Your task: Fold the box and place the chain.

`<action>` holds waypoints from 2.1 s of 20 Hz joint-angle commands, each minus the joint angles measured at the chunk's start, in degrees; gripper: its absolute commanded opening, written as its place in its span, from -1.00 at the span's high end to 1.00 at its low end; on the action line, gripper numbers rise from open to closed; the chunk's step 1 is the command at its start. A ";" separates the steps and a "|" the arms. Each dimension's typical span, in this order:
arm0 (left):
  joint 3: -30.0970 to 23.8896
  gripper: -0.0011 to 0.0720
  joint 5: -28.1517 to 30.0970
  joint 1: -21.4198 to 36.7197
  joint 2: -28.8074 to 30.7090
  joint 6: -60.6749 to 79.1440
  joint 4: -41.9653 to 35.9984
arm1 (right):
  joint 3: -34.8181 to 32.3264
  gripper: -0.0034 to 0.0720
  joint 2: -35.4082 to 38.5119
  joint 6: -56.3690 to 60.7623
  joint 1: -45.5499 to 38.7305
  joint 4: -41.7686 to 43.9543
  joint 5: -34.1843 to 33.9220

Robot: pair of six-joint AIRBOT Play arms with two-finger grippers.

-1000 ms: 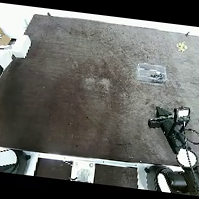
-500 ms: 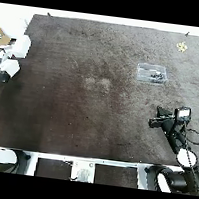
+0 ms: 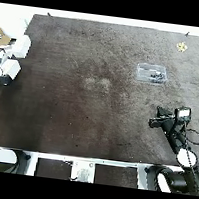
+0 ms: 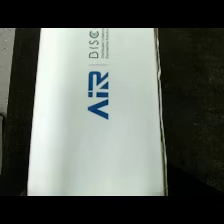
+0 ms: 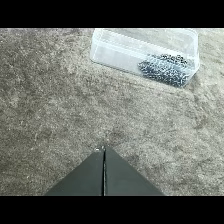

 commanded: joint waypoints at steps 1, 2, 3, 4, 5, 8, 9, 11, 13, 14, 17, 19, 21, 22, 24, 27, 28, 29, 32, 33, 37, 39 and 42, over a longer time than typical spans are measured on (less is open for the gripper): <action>0.00 0.95 -0.11 0.04 -0.13 1.16 2.32 | -0.02 0.91 0.02 0.02 -0.04 0.02 0.04; 0.00 0.95 0.42 0.04 -0.13 1.27 2.40 | -0.02 0.91 0.02 0.02 -0.04 0.02 0.04; 0.00 0.95 0.90 0.04 -0.13 1.20 2.47 | -0.02 0.91 0.02 0.00 -0.04 0.02 0.04; 0.04 0.95 0.87 0.04 -0.13 1.16 2.47 | -0.02 0.91 0.02 0.02 -0.04 0.02 0.07; 0.04 0.95 0.87 0.04 -0.13 0.92 2.47 | -0.02 0.91 0.02 0.02 -0.04 0.02 0.04; 0.04 0.94 0.76 0.02 -0.13 0.22 2.45 | -0.02 0.91 0.02 0.02 -0.04 0.02 0.07; 0.04 0.59 0.79 0.02 -0.11 0.31 2.45 | -0.02 0.91 0.02 0.02 -0.04 0.04 0.07; 0.09 -0.72 1.18 0.02 -0.11 -1.14 2.47 | -0.02 0.91 0.02 0.04 -0.04 0.04 0.07; 0.94 -0.73 0.83 0.02 -0.04 -1.22 2.49 | -0.02 0.91 0.02 0.02 -0.04 0.04 0.07; 1.64 -0.73 0.39 0.02 0.17 -1.68 2.51 | -0.02 0.91 0.02 0.02 -0.04 0.04 0.07; 5.09 -0.73 -4.33 0.02 1.90 -3.80 2.67 | -0.02 0.91 0.02 0.02 -0.04 0.02 0.07; 7.74 -0.81 -10.29 0.02 3.43 -5.31 2.67 | -0.02 0.91 0.02 0.02 -0.04 0.04 0.09; 9.40 -1.00 -13.22 0.02 5.14 -6.21 3.10 | -0.02 0.91 0.02 0.04 -0.04 0.04 0.09; 10.12 -1.00 -13.33 0.02 6.01 -6.75 3.13 | -0.02 0.91 0.02 0.04 -0.04 0.04 0.09; 11.98 -1.00 -13.92 0.02 7.65 -7.21 3.06 | -0.02 0.91 0.02 0.02 -0.04 0.02 0.07; 15.58 -0.98 -16.06 0.02 11.17 -6.99 -0.48 | -0.02 0.91 0.02 -0.02 -0.04 0.00 -0.09; 16.94 -0.98 -16.96 0.02 12.59 -6.95 -3.54 | -0.02 0.91 0.02 -0.02 -0.04 0.00 -0.24; 18.14 -0.93 -17.59 0.02 13.88 -6.78 -6.86 | -0.02 0.91 0.02 -0.02 -0.04 0.00 -0.37; 20.63 0.95 -19.78 -0.48 17.92 -3.30 -14.86 | -0.02 0.91 0.02 0.00 -0.04 0.00 -0.35; 20.61 0.95 -19.61 -0.90 19.45 -3.32 -17.40 | -0.02 0.91 0.02 0.00 -0.04 0.00 -0.33; 17.16 0.96 -4.85 -5.55 29.70 -1.36 -19.80 | -0.02 0.91 0.02 0.00 -0.04 0.00 -0.39; 11.32 0.96 3.87 -9.73 37.03 2.49 -22.14 | -0.02 0.91 0.02 -0.02 -0.04 0.00 -0.46; -0.13 0.96 12.13 -17.00 47.04 5.68 -22.82 | -0.02 0.91 0.02 -0.02 -0.04 0.00 -1.14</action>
